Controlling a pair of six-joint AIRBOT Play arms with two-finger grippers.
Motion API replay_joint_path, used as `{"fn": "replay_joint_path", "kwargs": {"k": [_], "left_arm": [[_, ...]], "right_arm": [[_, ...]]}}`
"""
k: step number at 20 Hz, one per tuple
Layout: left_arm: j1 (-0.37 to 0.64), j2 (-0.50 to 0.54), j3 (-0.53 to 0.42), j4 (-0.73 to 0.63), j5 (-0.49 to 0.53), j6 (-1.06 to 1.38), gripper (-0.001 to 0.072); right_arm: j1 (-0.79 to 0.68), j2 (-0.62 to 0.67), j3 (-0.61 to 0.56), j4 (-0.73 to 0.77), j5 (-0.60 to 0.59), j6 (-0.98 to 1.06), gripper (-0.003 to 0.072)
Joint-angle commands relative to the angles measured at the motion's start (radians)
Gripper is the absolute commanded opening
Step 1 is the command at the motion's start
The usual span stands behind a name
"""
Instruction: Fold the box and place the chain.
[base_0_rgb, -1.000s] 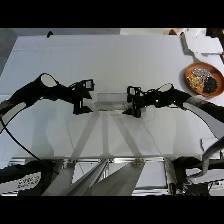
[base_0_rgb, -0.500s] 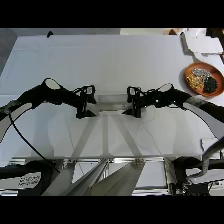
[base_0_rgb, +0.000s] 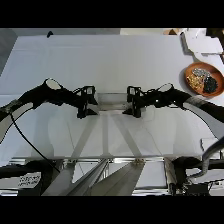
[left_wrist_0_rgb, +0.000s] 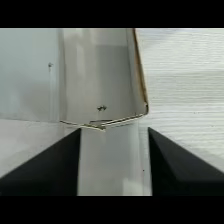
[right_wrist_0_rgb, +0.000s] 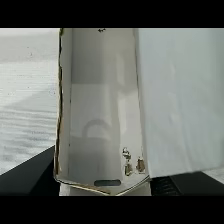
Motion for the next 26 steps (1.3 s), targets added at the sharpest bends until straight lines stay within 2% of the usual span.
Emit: {"fn": "replay_joint_path", "kwargs": {"k": [1,7,8,9,18,19,20,22,23,26], "left_arm": [[0.001,-0.001,0.000,-0.002,0.032,0.003,0.0273],[0.000,-0.001,0.000,-0.008,0.030,0.085,0.0265],[0.000,-0.001,0.000,-0.019,0.030,0.086,0.0187],[0.000,-0.001,0.000,-0.037,0.027,0.086,0.0017],[0.000,-0.012,0.000,-0.117,-0.010,0.092,0.0010],[-0.001,-0.016,0.000,-0.118,-0.015,0.092,0.0014],[-0.002,-0.020,0.000,-0.117,-0.014,0.092,0.0058],[-0.002,-0.024,0.000,-0.117,-0.013,0.092,0.0276],[-0.002,-0.024,0.000,-0.118,-0.007,0.091,0.0349],[-0.001,-0.024,0.000,-0.118,0.001,0.091,0.0355]], "right_arm": [[0.000,0.000,0.000,-0.002,0.001,-0.001,0.0466],[0.000,0.000,0.000,-0.002,0.001,-0.001,0.0466],[0.000,0.000,0.000,-0.002,0.001,-0.001,0.0466],[0.000,0.000,0.000,-0.002,0.001,-0.001,0.0466],[0.000,0.000,0.000,-0.002,0.001,-0.001,0.0466],[0.000,0.000,0.000,-0.002,0.001,-0.001,0.0466],[0.000,0.000,0.000,-0.002,0.001,-0.001,0.0466],[0.000,0.000,0.000,-0.002,0.001,-0.001,0.0466],[0.000,0.000,0.000,-0.002,0.001,-0.001,0.0466],[0.000,0.000,0.000,-0.002,0.001,-0.001,0.0466]]}}
